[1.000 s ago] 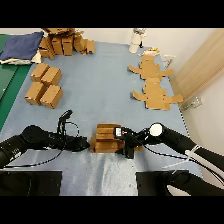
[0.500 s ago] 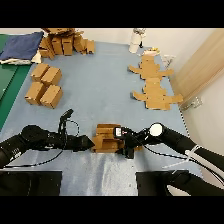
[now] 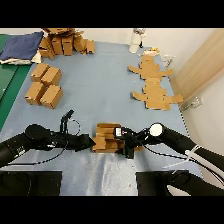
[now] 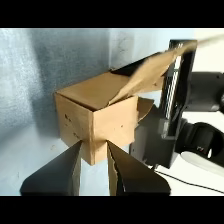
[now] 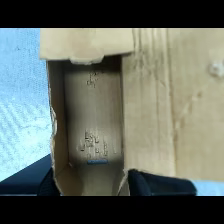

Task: Fold the box.

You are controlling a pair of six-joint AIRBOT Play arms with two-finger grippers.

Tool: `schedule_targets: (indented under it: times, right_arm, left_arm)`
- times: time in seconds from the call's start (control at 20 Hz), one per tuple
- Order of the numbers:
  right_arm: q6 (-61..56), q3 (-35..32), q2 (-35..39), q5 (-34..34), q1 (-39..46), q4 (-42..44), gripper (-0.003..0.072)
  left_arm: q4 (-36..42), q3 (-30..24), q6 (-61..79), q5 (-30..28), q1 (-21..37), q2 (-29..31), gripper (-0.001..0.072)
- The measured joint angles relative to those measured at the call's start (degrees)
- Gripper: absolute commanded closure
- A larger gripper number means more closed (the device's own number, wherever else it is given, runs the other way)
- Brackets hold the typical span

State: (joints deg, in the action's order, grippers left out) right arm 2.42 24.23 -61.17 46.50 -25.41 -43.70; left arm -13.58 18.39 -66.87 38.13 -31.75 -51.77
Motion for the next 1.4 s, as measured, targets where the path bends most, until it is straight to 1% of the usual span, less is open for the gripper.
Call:
schedule_targets:
  times: [0.15, 0.3, 0.55, 0.6, 0.7, 0.85, 0.95, 1.05, 1.25, 1.4]
  right_arm:
    - [0.00, 0.00, 0.00, 0.00, 0.00, 0.00, 0.0187]
    - [0.00, 0.00, 0.00, 0.00, 0.00, -0.02, 0.0187]
    - [0.00, 0.00, 0.00, 0.00, 0.00, -0.02, 0.0187]
    - [0.00, 0.00, 0.00, 0.00, 0.00, -0.02, 0.0187]
    - [0.00, 0.00, 0.00, 0.00, 0.00, 0.00, 0.0187]
    - [0.00, 0.00, 0.00, 0.00, 0.00, -0.02, 0.0188]
    - [0.00, 0.00, 0.00, 0.00, 0.00, -0.02, 0.0188]
    - [0.00, 0.00, 0.00, -0.02, 0.00, 0.00, 0.0187]
    - [0.00, 0.00, 0.00, 0.00, 0.00, -0.02, 0.0187]
    - [0.00, 0.00, 0.00, 0.00, 0.00, 0.00, 0.0187]
  left_arm:
    - [2.10, 0.02, 0.07, -0.63, 0.00, -0.24, 0.0477]
    - [3.19, 0.00, 2.25, 0.33, 0.00, -0.31, 0.0478]
    - [4.61, 0.00, 4.74, 0.28, 0.00, -0.35, 0.0475]
    - [4.72, 0.00, 5.33, 0.28, 0.00, -0.35, 0.0465]
    - [4.76, 0.04, 5.38, 0.15, 0.00, -0.35, 0.0403]
    - [2.78, 0.63, 3.28, -0.07, 0.00, -0.35, 0.0403]
    - [-1.70, 1.86, -0.76, -0.26, -0.50, -0.35, 0.0403]
    - [-8.44, 3.87, -6.97, -0.31, -2.29, -0.35, 0.0403]
    - [-27.04, 9.09, -26.25, -1.68, -9.33, -0.52, 0.0403]
    - [-39.80, 12.90, -40.26, -1.97, -14.62, -1.99, 0.0403]
